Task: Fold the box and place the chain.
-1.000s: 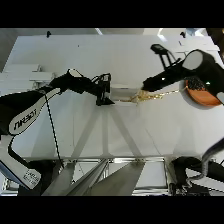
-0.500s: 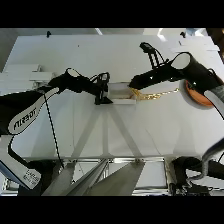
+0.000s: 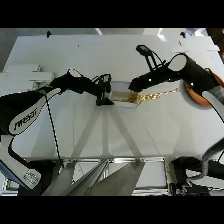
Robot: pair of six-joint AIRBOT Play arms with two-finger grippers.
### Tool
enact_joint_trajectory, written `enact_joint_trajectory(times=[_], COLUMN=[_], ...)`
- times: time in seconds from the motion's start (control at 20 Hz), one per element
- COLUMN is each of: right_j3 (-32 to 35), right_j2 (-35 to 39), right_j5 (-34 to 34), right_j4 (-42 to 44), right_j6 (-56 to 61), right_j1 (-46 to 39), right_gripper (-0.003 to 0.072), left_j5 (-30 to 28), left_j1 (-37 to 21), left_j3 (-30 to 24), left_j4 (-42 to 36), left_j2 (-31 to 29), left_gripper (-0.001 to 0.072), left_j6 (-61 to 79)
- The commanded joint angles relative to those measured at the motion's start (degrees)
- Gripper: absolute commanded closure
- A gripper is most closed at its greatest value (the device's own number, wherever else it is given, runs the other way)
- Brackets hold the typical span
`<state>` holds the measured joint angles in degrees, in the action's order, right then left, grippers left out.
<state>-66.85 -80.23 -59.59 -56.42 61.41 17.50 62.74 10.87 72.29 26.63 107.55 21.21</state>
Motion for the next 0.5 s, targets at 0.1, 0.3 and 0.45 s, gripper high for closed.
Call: enact_joint_trajectory(times=[0.1,0.3,0.45], right_j3=[0.0,0.0,0.0], right_j2=[0.0,0.0,0.5], right_j5=[-1.7,-4.9,-9.6], right_j4=[-5.3,-5.3,-7.0], right_j6=[0.0,0.0,0.0], right_j1=[-0.1,-0.2,-0.2], right_gripper=[0.0388,0.0248,0.0255], left_j5=[0.0,0.0,0.0], left_j1=[-0.1,-0.1,-0.1], left_j3=[0.0,0.0,0.0], left_j4=[-0.1,-0.1,-0.1], left_j2=[0.0,0.0,0.0], left_gripper=[0.0413,0.0413,0.0413], left_j6=[-0.2,-0.2,-0.2])
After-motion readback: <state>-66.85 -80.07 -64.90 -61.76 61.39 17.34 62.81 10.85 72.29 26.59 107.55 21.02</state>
